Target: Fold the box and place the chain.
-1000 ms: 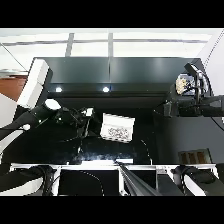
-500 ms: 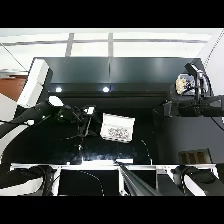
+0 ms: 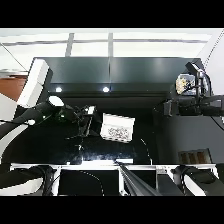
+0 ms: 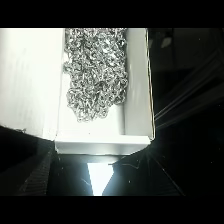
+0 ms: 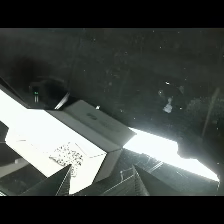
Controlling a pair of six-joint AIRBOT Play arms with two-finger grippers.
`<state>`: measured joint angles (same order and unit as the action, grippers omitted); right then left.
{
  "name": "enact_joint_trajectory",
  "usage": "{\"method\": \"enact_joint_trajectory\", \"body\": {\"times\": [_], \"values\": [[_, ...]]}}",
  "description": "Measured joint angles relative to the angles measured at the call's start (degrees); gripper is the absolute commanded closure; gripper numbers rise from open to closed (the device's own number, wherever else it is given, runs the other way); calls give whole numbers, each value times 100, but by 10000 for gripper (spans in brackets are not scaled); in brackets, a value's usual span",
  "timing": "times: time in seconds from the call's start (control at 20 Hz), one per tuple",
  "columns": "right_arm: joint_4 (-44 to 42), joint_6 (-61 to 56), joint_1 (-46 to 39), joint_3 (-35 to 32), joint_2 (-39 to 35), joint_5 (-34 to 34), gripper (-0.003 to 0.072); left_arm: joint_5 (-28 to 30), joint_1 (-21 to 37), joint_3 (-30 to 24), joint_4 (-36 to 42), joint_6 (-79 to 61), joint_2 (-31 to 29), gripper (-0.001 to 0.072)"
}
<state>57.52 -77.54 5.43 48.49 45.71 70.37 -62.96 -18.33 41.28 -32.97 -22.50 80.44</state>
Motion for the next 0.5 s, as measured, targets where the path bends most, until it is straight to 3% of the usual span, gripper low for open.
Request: {"method": "enact_joint_trajectory", "body": {"times": [0.5], "values": [[0,-2,0,0,0,-13,230,35,-61,0,20,20,0,20]]}}
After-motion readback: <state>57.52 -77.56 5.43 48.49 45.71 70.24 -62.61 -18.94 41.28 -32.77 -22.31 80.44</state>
